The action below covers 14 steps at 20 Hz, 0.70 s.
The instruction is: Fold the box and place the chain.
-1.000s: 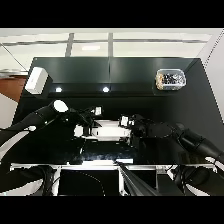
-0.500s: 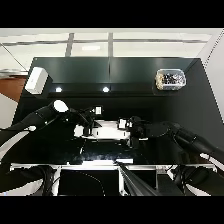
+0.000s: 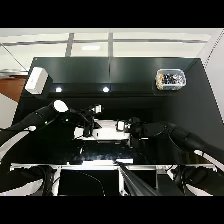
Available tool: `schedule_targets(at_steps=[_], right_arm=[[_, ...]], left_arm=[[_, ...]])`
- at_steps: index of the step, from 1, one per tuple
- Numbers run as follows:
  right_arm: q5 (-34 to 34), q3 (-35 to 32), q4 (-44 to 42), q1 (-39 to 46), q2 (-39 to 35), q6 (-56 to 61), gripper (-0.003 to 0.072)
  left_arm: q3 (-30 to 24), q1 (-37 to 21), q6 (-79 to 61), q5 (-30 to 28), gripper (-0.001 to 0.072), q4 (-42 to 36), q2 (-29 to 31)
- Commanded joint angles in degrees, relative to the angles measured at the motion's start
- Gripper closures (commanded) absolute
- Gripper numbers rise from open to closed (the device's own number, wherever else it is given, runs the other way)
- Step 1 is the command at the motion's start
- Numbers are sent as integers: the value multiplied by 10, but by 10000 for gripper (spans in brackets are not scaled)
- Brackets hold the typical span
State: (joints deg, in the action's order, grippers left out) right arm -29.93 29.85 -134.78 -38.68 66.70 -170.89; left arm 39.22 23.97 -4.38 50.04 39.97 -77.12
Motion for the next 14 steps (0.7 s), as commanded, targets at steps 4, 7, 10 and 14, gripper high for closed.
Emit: schedule_targets(at_steps=[4,7,10,14], right_arm=[[18,0,-2,0,16,-2,-12],[23,0,0,-1,17,-2,-12],[23,0,1,-1,17,-2,-12],[22,0,0,-1,17,-2,-12]], left_arm=[[0,0,3,-2,679,-1,0],[0,0,3,-4,678,-1,0],[0,0,3,-3,678,-1,0],[0,0,3,-3,678,-1,0]])
